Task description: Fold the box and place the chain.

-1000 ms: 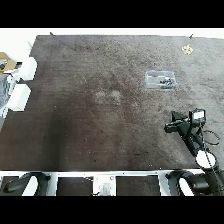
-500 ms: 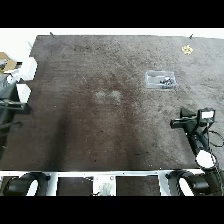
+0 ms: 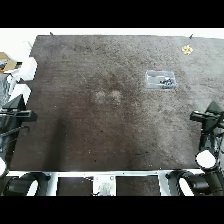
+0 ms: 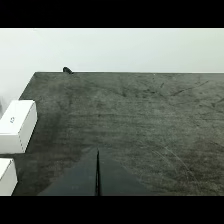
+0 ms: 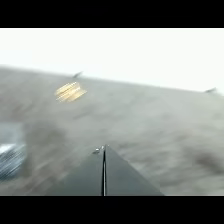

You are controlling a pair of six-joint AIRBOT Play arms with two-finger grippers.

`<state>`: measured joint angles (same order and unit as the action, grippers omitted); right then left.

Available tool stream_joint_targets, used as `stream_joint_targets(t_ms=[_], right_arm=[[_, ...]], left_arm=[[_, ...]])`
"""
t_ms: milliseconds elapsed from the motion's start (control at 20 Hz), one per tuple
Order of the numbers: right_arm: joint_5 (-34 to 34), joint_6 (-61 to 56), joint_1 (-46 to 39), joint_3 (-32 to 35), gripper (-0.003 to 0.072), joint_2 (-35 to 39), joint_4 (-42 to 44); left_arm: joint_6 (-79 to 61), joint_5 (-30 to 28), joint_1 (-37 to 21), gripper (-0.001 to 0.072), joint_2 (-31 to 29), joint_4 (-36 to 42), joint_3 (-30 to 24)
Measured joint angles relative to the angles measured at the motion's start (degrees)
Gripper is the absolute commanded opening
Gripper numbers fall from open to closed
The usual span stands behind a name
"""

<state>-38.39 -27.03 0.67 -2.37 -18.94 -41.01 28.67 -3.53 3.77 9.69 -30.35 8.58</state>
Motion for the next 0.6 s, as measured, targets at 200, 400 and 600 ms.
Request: stream_joint_targets(t_ms=[200,400,600], right_arm=[[-13.7,0.0,0.0,0.0,0.0000,0.0,0.0],[-25.9,0.0,0.0,0.0,0.0000,0.0,-0.1],[-34.4,0.0,0.0,0.0,0.0001,0.0,-0.1]], left_arm=[[-0.4,-0.3,0.1,0.0009,0.1,-0.2,-0.2],[-0.6,-0.4,0.1,0.0010,0.1,-0.3,-0.4],[-0.6,-0.2,0.1,0.0010,0.1,-0.3,-0.4]])
